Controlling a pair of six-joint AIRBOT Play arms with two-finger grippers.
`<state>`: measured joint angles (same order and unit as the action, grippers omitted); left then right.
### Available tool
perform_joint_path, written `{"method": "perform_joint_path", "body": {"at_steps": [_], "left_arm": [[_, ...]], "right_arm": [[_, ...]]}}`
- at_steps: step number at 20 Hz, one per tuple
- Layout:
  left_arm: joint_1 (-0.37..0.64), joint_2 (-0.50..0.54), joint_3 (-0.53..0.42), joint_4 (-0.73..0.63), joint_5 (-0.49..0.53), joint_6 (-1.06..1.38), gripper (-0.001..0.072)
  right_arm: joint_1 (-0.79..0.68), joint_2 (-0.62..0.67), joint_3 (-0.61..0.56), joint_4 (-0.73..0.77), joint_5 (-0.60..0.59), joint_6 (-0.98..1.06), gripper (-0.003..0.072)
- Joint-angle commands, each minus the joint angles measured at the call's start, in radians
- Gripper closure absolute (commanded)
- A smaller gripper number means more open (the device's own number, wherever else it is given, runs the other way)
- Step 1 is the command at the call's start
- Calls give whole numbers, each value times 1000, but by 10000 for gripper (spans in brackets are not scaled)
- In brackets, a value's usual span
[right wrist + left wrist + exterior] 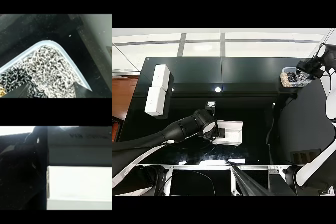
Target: Fold the box and place the chain.
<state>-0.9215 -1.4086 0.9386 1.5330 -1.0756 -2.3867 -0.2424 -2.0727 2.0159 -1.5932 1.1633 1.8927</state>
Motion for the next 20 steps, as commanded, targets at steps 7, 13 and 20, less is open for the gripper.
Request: {"method": "perform_joint_path", "body": {"at_steps": [7,13,20], "left_arm": [[1,-1,0,3,0,0,678],[1,-1,0,3,0,0,678],[1,-1,0,3,0,0,678]], "right_arm": [[-1,-13,2,56,41,-63,647],[-1,161,2,70,86,-248,649],[-11,509,0,287,122,-353,649]]}}
